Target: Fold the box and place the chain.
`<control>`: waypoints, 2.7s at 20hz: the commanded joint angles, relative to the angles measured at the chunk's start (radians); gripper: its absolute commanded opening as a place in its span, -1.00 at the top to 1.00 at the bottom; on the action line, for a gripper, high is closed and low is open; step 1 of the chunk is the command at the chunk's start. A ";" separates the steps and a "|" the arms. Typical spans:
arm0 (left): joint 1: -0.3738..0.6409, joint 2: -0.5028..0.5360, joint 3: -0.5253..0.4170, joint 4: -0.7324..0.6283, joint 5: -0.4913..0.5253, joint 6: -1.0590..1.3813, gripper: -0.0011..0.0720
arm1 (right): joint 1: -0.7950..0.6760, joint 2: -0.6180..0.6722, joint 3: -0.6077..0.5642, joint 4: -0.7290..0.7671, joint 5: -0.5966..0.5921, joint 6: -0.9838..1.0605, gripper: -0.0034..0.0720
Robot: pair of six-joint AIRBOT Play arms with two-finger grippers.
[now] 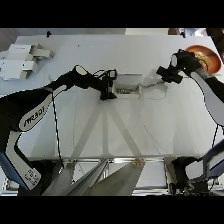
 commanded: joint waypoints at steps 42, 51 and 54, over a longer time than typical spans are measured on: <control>0.000 0.000 0.000 0.000 0.000 0.000 0.20 | 0.233 0.301 0.009 0.949 0.212 -1.452 0.86; 0.000 0.000 0.000 0.000 0.000 0.000 0.20 | 0.233 0.284 0.009 0.776 0.220 -1.410 0.86; 0.000 0.000 0.000 0.000 0.000 0.000 0.20 | 0.233 0.266 0.009 0.678 0.283 -1.365 0.86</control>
